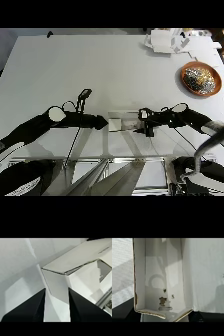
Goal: Fold the box and place the chain.
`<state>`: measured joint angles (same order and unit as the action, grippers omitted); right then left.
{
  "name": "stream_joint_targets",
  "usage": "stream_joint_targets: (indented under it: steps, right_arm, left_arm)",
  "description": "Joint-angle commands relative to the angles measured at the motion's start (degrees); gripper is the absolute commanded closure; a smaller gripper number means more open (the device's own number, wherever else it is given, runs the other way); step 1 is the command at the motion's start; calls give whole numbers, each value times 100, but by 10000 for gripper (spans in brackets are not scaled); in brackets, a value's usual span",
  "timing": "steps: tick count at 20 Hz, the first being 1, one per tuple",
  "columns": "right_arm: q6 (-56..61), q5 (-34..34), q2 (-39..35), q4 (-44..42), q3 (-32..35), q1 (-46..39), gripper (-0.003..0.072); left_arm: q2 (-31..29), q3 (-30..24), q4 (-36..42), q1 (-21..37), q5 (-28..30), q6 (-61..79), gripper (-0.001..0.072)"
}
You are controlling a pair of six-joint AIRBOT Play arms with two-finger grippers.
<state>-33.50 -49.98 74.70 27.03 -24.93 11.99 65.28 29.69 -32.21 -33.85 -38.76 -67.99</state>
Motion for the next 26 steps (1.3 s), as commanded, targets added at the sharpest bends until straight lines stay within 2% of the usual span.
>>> stream_joint_targets:
  steps: [1,9,11,17,21,26]
  right_arm:
    - [0,-2,-4,-2,0,-2,348]
    - [0,-2,-4,-2,-2,-2,348]
    - [0,-2,-7,-2,0,-2,348]
    - [0,-2,-4,-2,-2,-2,348]
    - [0,-2,-7,-2,0,-2,348]
    - [0,-2,-4,-2,0,-2,348]
  left_arm:
    - [-7,4,57,-142,61,-20,367]
    - [-4,33,37,-330,153,-166,357]
    - [11,70,-57,-483,216,-339,288]
    - [573,885,-1550,-868,-260,-2159,287]
    - [791,1322,-3032,-1080,-940,-3779,287]
    - [1012,1869,-3501,-1311,-1036,-4837,299]
